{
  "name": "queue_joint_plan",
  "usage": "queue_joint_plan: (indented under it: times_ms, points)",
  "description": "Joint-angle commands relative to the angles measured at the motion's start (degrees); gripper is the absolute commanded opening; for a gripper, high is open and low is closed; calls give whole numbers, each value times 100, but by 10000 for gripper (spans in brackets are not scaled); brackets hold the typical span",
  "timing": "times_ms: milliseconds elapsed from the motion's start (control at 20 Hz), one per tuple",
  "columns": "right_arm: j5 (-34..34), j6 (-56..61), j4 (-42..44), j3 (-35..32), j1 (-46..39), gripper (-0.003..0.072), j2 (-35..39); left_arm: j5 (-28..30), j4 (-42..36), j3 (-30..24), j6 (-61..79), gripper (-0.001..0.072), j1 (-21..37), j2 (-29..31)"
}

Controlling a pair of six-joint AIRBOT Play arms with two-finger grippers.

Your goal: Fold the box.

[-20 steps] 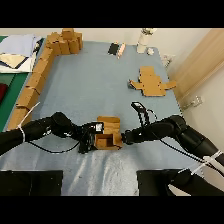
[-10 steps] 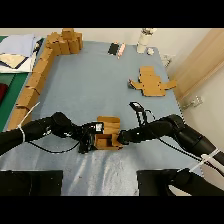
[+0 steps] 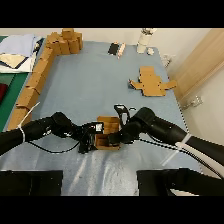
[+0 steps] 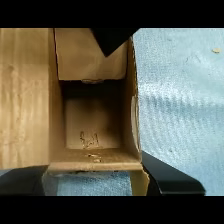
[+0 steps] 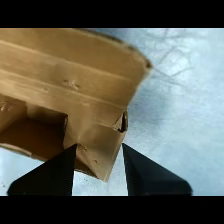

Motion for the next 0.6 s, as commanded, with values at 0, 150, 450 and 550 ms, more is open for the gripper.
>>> queue_joint_plan:
  times_ms: [0,150,450,550]
  points:
    - [-549,1084,-577,527,389,453,-667,0,2,4,0,439,2,-4]
    - [-804,1475,-662,752,442,449,-1082,2,2,4,0,439,2,-4]
    - [-1071,1818,-870,822,442,33,-1233,2,2,4,0,439,2,-4]
    - [-1073,1818,-863,822,442,2,-1233,0,2,4,0,439,2,-4]
